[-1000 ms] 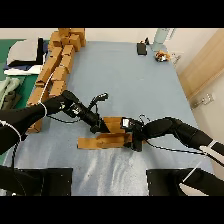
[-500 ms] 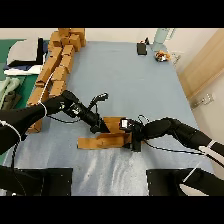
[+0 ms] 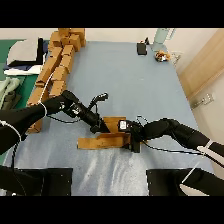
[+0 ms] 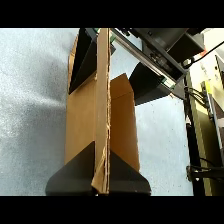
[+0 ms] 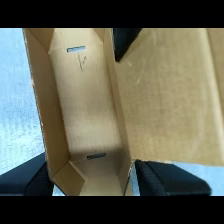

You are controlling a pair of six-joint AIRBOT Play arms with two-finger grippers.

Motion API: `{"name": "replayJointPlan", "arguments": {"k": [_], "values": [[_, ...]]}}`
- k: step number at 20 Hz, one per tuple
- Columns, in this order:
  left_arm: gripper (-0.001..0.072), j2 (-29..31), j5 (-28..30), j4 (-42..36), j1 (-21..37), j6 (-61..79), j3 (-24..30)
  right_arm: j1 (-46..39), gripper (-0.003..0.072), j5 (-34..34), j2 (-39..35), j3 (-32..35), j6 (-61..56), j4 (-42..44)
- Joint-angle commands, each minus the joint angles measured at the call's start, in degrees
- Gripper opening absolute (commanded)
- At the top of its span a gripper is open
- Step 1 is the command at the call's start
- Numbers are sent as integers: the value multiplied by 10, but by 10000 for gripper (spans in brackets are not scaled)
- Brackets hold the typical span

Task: Fold the box.

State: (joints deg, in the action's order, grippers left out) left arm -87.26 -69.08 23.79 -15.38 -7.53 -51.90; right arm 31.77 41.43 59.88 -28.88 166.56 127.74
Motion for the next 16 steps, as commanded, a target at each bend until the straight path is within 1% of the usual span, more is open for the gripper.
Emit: {"name": "replayJointPlan", "arguments": {"k": [1, 4, 11, 16], "values": [[14, 0, 0, 0, 0, 0, 0, 1, 708, 5, 1, 0, 0, 0], [14, 0, 0, 0, 0, 0, 0, 1, 708, 17, 2, 0, 0, 0], [13, 0, 0, 0, 0, 0, 0, 1, 707, 15, 2, 0, 0, 0], [14, 0, 0, 0, 0, 0, 0, 1, 705, 6, 18, 0, 5, 0]]}}
